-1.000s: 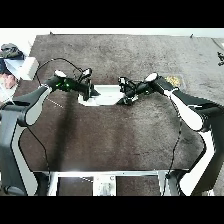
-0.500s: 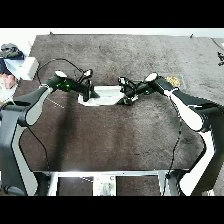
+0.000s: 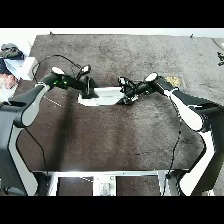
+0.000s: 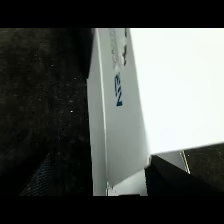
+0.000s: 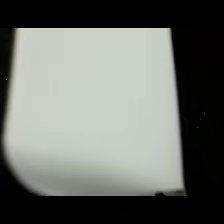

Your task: Fold the box and place the chain.

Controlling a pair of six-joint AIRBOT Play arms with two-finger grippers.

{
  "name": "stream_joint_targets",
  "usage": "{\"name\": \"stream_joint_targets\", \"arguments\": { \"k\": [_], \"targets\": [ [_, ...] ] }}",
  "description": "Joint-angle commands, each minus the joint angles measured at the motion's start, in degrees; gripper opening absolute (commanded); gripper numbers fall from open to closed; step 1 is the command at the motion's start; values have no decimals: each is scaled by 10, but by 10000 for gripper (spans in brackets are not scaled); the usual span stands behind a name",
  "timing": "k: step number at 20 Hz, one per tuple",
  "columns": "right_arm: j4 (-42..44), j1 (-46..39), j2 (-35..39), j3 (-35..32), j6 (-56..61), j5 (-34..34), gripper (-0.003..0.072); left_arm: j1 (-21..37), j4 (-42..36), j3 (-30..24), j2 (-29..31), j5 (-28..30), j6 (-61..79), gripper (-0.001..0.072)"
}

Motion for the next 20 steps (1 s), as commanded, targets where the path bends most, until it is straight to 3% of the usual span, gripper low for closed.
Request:
{"name": "stream_joint_targets", "arguments": {
  "k": [1, 5, 6, 9, 10, 15, 18, 20],
  "targets": [
    [0, 0, 0, 0, 1, 0, 538, 25, 14, 2, 30, -25, -36, 617],
    [0, 0, 0, 0, 1, 0, 538, 59, 13, 3, 70, -66, -63, 614],
    [0, 0, 0, 0, 1, 0, 538, 62, 14, 3, 78, -75, -73, 567],
    [0, 0, 0, 0, 1, 0, 538, 61, 32, 3, 97, -119, -76, 72],
    [0, 0, 0, 0, 1, 0, 538, 61, 30, 3, 101, -131, -76, 9],
    [0, 0, 0, 0, 1, 0, 538, 49, 28, -13, 165, -106, -89, 3],
    [0, 0, 0, 0, 1, 0, 538, 48, 27, -120, 246, 9, -64, 3],
    [0, 0, 0, 0, 1, 0, 538, 48, 0, -208, 289, 52, -44, 3]
  ]
}}
